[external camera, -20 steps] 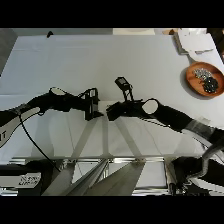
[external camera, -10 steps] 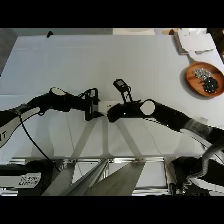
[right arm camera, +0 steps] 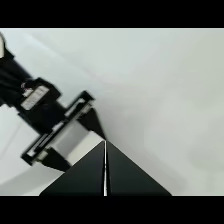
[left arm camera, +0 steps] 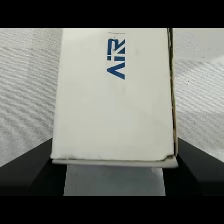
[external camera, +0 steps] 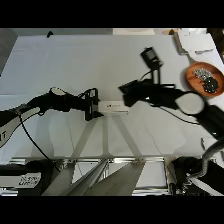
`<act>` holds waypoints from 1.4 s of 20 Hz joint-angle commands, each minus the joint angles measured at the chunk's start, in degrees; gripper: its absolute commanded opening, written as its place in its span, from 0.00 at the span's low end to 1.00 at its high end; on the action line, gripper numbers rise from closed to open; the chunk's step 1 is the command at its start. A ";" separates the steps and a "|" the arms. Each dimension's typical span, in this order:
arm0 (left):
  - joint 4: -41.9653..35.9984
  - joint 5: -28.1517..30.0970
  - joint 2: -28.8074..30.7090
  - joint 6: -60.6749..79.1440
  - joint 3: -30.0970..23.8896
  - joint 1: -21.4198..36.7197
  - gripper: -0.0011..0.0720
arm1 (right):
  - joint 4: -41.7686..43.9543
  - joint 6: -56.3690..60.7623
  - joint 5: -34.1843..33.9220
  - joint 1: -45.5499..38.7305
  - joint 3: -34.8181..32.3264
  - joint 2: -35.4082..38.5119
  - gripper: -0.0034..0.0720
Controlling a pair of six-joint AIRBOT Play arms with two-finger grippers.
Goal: Fold the box and place the chain.
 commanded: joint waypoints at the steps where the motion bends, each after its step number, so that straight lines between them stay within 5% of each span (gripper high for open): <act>1: 0.02 0.04 0.00 0.04 -0.02 0.00 0.45 | -20.87 12.66 14.99 -7.08 0.13 4.85 0.06; 4: 0.02 0.02 0.00 0.04 -0.02 0.00 0.45 | -36.06 16.96 28.00 -13.14 0.11 4.76 0.06; 6: 0.02 0.02 0.00 0.04 -0.02 0.00 0.45 | -41.99 19.71 30.53 -17.11 0.11 4.76 0.06; 11: 0.02 0.02 0.00 0.02 -0.02 0.00 0.45 | -42.62 20.00 30.56 -26.12 0.11 4.79 0.07; 19: -0.13 -0.20 0.00 -0.04 -0.02 0.00 0.45 | -40.35 20.00 30.62 -27.23 0.11 4.79 0.07; 20: -0.13 -0.17 0.00 -0.42 -0.02 0.00 0.40 | -39.89 20.02 30.60 -27.23 0.11 4.79 0.07; 22: 0.00 -0.66 0.42 -0.74 -0.02 0.00 0.03 | -39.39 20.00 30.56 -27.23 0.11 4.79 0.07; 28: 5.73 0.90 11.96 -7.19 -0.02 0.00 0.02 | -37.90 20.02 30.56 -27.23 0.11 4.79 0.07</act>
